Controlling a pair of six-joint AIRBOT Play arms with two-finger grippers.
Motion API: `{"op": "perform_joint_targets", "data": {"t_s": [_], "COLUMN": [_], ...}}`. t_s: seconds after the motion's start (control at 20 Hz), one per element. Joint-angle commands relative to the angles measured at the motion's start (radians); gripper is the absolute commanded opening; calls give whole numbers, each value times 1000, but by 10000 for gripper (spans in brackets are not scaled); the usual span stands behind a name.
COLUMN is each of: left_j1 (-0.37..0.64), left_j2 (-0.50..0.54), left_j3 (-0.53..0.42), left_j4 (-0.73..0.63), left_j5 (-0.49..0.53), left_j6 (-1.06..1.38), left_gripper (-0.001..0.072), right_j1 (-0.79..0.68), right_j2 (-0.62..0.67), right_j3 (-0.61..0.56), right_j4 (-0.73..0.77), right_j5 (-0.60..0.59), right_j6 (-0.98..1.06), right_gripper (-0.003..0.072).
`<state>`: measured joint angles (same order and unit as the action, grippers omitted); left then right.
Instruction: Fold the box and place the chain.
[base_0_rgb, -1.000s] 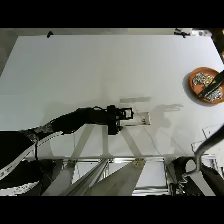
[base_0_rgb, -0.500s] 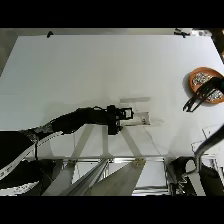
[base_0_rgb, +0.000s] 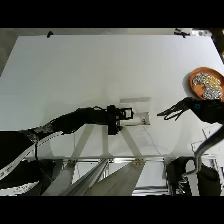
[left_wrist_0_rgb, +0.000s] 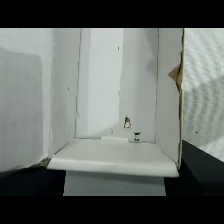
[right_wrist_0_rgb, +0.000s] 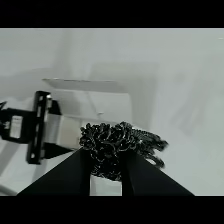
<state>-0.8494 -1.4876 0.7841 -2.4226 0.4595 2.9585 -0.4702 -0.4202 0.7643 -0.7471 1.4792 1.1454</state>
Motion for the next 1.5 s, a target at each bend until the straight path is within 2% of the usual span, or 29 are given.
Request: {"op": "perform_joint_targets", "data": {"t_s": [0.0,0.15,0.35,0.55,0.75,0.95,1.2,1.45], "left_j1": [0,0,0,0,0,0,0,0], "left_j2": [1,1,1,1,1,1,1,1], "left_j3": [0,0,0,0,0,0,0,0], "left_j4": [0,0,0,0,0,0,0,0], "left_j5": [0,0,0,0,0,0,0,0], "left_j6": [0,0,0,0,0,0,0,0], "left_gripper": [134,133,134,134,134,134,134,134], "right_j1": [41,160,362,552,676,776,824,824], "right_j2": [32,35,34,10,-71,-212,-335,-347], "right_j3": [-68,-69,-71,-71,-88,-92,-92,-92], "right_j4": [98,99,92,-71,-114,-146,-153,-269], "right_j5": [-11,-76,-245,-369,-455,-577,-605,-563], "right_j6": [-18,8,47,171,201,201,189,206], "right_gripper": [12,12,11,11,12,12,12,12]}}
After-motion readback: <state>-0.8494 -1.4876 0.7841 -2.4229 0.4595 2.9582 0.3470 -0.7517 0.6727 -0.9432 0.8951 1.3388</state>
